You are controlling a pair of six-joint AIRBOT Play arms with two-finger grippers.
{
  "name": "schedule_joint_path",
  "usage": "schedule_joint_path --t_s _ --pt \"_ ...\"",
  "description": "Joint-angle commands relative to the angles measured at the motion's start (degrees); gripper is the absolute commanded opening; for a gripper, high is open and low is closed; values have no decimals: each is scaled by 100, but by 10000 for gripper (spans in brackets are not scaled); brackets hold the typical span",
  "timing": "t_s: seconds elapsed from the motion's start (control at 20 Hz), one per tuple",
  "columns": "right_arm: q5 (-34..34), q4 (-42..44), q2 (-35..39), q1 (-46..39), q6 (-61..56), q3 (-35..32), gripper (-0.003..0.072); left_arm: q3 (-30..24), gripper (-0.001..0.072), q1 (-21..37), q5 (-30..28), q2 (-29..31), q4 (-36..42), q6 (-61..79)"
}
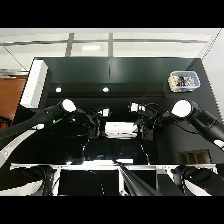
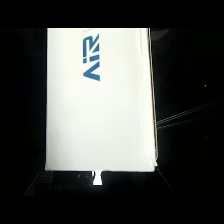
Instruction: Fold the box and place the chain.
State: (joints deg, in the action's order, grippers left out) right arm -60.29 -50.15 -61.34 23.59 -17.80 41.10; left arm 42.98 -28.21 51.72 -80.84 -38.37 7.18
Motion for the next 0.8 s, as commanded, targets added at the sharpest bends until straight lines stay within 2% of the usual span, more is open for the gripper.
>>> schedule_joint_path --t_s 0.0,0.45,0.75 --pt "264 -7 7 -2 0 7 343 4 485 0 -9 -2 4 4" --pt "437 -240 7 -2 0 7 343 4 484 0 -7 -2 4 7" --pt "184 -240 7 -2 0 4 343 4 485 0 -9 -2 4 4"
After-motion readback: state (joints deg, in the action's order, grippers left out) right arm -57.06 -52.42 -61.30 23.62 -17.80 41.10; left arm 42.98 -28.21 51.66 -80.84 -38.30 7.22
